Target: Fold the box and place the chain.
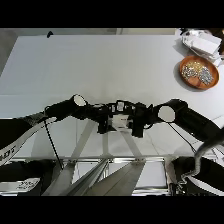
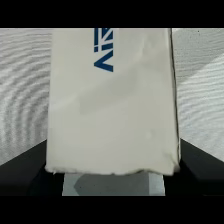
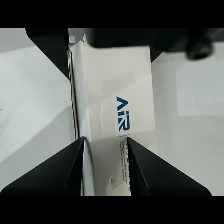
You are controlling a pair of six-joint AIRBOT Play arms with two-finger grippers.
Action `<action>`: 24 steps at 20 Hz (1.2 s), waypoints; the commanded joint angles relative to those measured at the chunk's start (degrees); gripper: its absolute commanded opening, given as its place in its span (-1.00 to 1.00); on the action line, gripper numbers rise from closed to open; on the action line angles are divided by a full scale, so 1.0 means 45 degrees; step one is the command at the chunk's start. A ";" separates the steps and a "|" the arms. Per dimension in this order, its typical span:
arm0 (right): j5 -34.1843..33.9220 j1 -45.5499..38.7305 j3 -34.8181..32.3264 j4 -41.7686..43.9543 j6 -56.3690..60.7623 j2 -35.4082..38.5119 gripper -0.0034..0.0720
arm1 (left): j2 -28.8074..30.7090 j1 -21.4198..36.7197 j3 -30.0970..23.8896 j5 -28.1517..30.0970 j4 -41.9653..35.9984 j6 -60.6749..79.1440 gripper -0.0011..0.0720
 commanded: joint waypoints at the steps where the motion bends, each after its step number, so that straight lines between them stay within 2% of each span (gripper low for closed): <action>1: 0.0097 0.0019 -0.0005 0.0019 -0.0010 0.0117 -0.12 | 0.0000 0.0005 0.0015 0.0010 -0.0019 -0.0024 -0.60; 3: 0.0102 0.0019 -0.0005 0.0039 -0.0005 0.0126 0.06 | 0.0000 0.0005 0.0015 0.0010 -0.0019 -0.0024 -0.60; 6: 0.0097 0.0019 -0.0005 0.0044 -0.0005 0.0126 0.20 | 0.0000 0.0005 0.0015 0.0010 -0.0019 -0.0024 -0.60; 10: -0.0087 0.0015 -0.0005 0.0248 -0.0015 0.0165 0.20 | 0.0005 0.0005 0.0015 0.0010 -0.0019 -0.0024 -0.60; 16: -0.0311 0.0005 -0.0005 0.0753 0.0005 0.1239 0.18 | 0.0005 0.0005 0.0015 0.0010 -0.0019 -0.0024 -0.60; 17: -0.0350 0.0005 -0.0005 0.0923 0.0005 0.1302 0.11 | 0.0005 0.0005 0.0015 0.0010 -0.0019 -0.0024 -0.60; 18: -0.0515 0.0005 -0.0010 0.1219 0.0005 0.1307 -0.15 | 0.0005 0.0005 0.0015 0.0010 -0.0019 -0.0024 -0.60; 19: -0.0884 0.0005 -0.0058 0.1710 -0.0015 0.1297 -0.67 | 0.0000 0.0005 0.0015 0.0010 -0.0019 -0.0024 -0.60; 20: -0.1423 0.0005 -0.0136 0.2181 -0.0015 0.1292 -0.89 | 0.0005 0.0005 0.0015 0.0010 -0.0019 -0.0024 -0.60; 22: -0.2754 0.0005 -0.0525 0.3007 -0.0049 0.1292 -0.89 | 0.0005 0.0005 0.0015 0.0010 -0.0019 -0.0019 -0.60; 24: -0.3390 0.0010 -0.1093 0.3099 -0.0053 0.1292 -0.89 | 0.0005 0.0005 0.0015 0.0010 -0.0019 -0.0024 -0.60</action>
